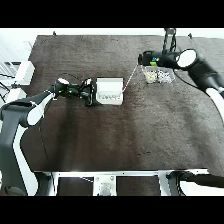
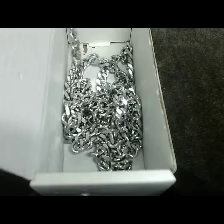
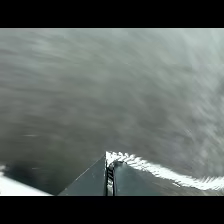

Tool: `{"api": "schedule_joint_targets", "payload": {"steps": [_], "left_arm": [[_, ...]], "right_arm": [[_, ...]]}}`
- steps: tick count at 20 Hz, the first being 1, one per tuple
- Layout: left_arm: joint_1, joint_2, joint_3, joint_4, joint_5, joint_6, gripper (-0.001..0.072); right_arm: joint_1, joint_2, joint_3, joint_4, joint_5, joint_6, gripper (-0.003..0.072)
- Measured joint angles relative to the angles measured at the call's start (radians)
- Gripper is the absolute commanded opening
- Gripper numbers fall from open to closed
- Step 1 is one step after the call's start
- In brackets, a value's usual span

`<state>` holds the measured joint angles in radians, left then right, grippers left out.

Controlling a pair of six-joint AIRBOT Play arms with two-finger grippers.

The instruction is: Fold the box and place the chain.

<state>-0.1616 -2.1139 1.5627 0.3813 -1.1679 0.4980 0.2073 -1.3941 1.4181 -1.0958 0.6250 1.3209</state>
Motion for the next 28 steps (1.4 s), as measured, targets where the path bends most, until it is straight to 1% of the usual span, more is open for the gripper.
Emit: {"api": "schedule_joint_targets", "payload": {"steps": [2,4,7,10,16,18,21,22,24,25,28], "left_arm": [[0.000,0.000,0.000,0.000,0.000,0.000,0.0351],[0.000,0.000,0.000,0.000,0.000,0.000,0.0351],[0.000,0.000,0.000,0.000,0.000,0.000,0.0351],[0.000,0.000,0.000,0.000,0.000,0.000,0.0351],[0.000,0.000,0.000,0.000,0.000,0.000,0.0351],[0.000,0.000,0.000,0.000,0.000,0.000,0.0351],[0.000,0.000,0.000,0.000,0.000,0.000,0.0351],[0.000,0.000,0.000,0.000,0.000,0.000,0.0351],[0.000,0.000,0.000,0.000,0.000,0.000,0.0350],[0.000,0.000,0.000,0.000,0.000,0.000,0.0351],[0.000,0.000,0.000,0.000,0.000,0.000,0.0351]], "right_arm": [[0.042,0.075,0.001,-0.011,0.034,-0.007,0.0011],[0.091,0.121,0.001,-0.016,0.057,-0.009,0.0011],[0.172,0.153,-0.008,-0.023,0.075,0.003,0.0011],[0.242,0.159,-0.040,-0.026,0.056,0.029,0.0011],[0.319,0.115,-0.132,-0.029,-0.051,0.102,0.0011],[0.333,0.078,-0.155,-0.025,-0.100,0.118,0.0011],[0.345,-0.020,-0.188,-0.022,-0.196,0.138,0.0012],[0.347,-0.062,-0.197,-0.021,-0.226,0.145,0.0055],[0.349,-0.127,-0.208,-0.020,-0.251,0.154,0.0477],[0.349,-0.146,-0.211,-0.021,-0.260,0.154,0.0494],[0.322,-0.148,-0.217,-0.043,-0.259,0.158,0.0494]]}}
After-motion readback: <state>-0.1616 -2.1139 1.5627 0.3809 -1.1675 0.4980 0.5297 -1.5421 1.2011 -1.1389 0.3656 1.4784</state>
